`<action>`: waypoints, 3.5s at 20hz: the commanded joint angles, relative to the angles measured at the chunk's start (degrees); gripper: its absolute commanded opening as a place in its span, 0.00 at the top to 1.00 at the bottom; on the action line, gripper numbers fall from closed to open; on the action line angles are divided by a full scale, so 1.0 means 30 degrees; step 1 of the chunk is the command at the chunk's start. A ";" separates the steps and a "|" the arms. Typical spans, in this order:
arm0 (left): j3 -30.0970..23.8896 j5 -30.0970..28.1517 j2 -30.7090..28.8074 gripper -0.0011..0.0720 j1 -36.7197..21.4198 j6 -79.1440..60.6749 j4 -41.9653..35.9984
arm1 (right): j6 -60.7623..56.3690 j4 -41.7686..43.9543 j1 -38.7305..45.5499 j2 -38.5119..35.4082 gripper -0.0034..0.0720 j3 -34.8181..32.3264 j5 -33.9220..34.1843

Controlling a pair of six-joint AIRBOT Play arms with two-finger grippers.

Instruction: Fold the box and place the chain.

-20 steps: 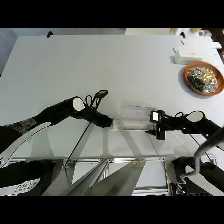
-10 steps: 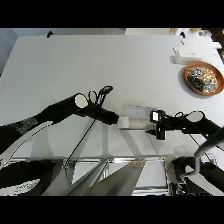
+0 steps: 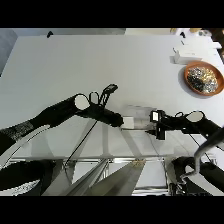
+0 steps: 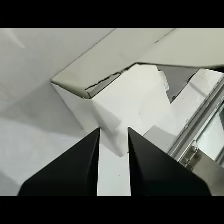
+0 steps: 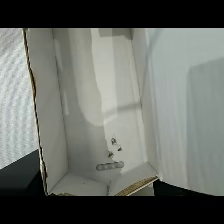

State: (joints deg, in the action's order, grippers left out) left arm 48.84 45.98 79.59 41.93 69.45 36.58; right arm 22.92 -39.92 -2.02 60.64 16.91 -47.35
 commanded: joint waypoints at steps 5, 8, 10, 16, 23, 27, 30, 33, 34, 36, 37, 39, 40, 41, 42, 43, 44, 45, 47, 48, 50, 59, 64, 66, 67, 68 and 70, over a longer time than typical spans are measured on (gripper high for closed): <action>0.0321 -0.0277 0.0372 0.57 0.0845 0.0233 0.0328 | -0.0007 0.0007 0.0000 -0.0015 0.41 0.0000 -0.0007; 0.1479 -0.0233 0.1362 0.51 0.1333 0.2616 0.2404 | -0.0007 0.0000 0.0000 -0.0015 0.41 0.0000 -0.0007; 0.2339 0.0000 0.1967 0.51 0.1603 0.4415 0.4131 | -0.0007 0.0000 0.0000 -0.0015 0.41 0.0000 -0.0007; 0.4255 0.1071 0.2892 0.51 0.2259 0.9114 0.8167 | -0.0007 0.0000 0.0000 -0.0015 0.41 0.0000 0.0000; 0.7082 0.4437 0.4969 0.51 0.2703 1.2684 1.0440 | -0.0007 0.0000 0.0000 -0.0015 0.41 0.0000 0.0000; 0.8932 0.6404 0.6557 0.57 0.2827 1.4870 1.0491 | -0.0007 0.0007 0.0000 -0.0015 0.41 0.0000 0.0000; 0.9632 0.6550 0.7074 0.62 0.3096 1.6079 1.0477 | -0.0007 0.0000 0.0000 -0.0015 0.41 0.0000 0.0000; 1.0440 0.7308 0.7614 0.62 0.3439 1.7340 1.0484 | -0.0007 0.0000 0.0000 -0.0015 0.41 0.0000 0.0000; 1.0637 0.7482 0.7766 0.62 0.3577 1.7486 1.0491 | -0.0007 0.0000 0.0000 -0.0015 0.41 0.0000 -0.0007; 1.1285 0.8699 0.8218 0.62 0.3840 1.7653 1.0834 | -0.0007 0.0000 0.0000 -0.0015 0.41 0.0000 -0.0007; 1.1737 0.9508 0.8473 0.62 0.3978 1.7660 1.1191 | -0.0007 0.0000 0.0000 -0.0015 0.41 0.0000 0.0000; 1.2473 1.0775 0.8845 0.62 0.4189 1.7974 1.2182 | -0.0007 0.0000 0.0000 -0.0015 0.41 0.0000 -0.0007; 1.2677 1.0987 0.8925 0.62 0.4218 1.8462 1.2611 | -0.0007 0.0000 0.0000 -0.0015 0.41 0.0000 -0.0007; 1.2764 1.0958 0.8925 0.62 0.4233 1.9037 1.2881 | -0.0007 0.0000 0.0000 -0.0015 0.41 0.0000 0.0000; 1.2845 1.0907 0.8925 0.63 0.4204 1.9700 1.2990 | -0.0007 0.0000 0.0000 -0.0015 0.41 0.0000 -0.0007; 1.2845 1.0783 0.8918 0.65 0.4131 2.0480 1.2968 | -0.0007 0.0000 0.0000 -0.0015 0.41 0.0000 0.0000; 1.2852 1.0688 0.8918 0.65 0.4087 2.1281 1.2976 | -0.0007 0.0000 0.0000 -0.0015 0.41 0.0000 0.0000; 1.2845 1.0586 0.8925 0.65 0.4080 2.1981 1.2976 | -0.0007 0.0000 0.0000 -0.0015 0.41 0.0000 0.0000; 1.2845 1.0346 0.8925 0.65 0.4087 2.2440 1.2888 | -0.0007 0.0000 0.0000 -0.0015 0.41 0.0000 -0.0007; 1.2845 1.0251 0.8925 0.65 0.4087 2.2440 1.2757 | -0.0007 0.0000 0.0000 -0.0015 0.41 0.0000 -0.0007; 1.2845 0.9938 0.8925 0.89 0.4095 2.2447 1.2531 | -0.0007 0.0000 0.0000 -0.0015 0.41 0.0000 -0.0007; 1.2830 0.9857 0.9238 0.77 0.4269 2.2921 1.2560 | -0.0007 0.0000 0.0000 -0.0015 0.41 0.0000 0.0000; 1.2830 0.9843 0.9238 0.93 0.4269 2.2855 1.2611 | -0.0007 0.0000 0.0000 -0.0015 0.41 0.0000 -0.0007; 1.2830 0.9923 0.9238 0.98 0.4269 2.2855 1.2604 | -0.0007 0.0000 0.0000 -0.0015 0.41 0.0000 -0.0007; 1.2830 1.0003 0.9231 0.98 0.4269 2.2855 1.2597 | -0.0007 0.0000 0.0000 -0.0015 0.41 0.0000 -0.0007; 1.2830 1.0120 0.9231 0.98 0.4262 2.2848 1.2597 | -0.0007 0.0000 0.0000 -0.0015 0.41 0.0000 -0.0007; 1.2830 1.0462 0.9107 0.90 0.4233 2.2498 1.2597 | -0.0007 0.0000 0.0000 -0.0015 0.41 0.0000 0.0000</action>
State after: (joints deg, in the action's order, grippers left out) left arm 87.33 75.88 107.22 54.70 137.95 74.41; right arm 22.92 -39.92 -2.00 60.60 16.91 -47.35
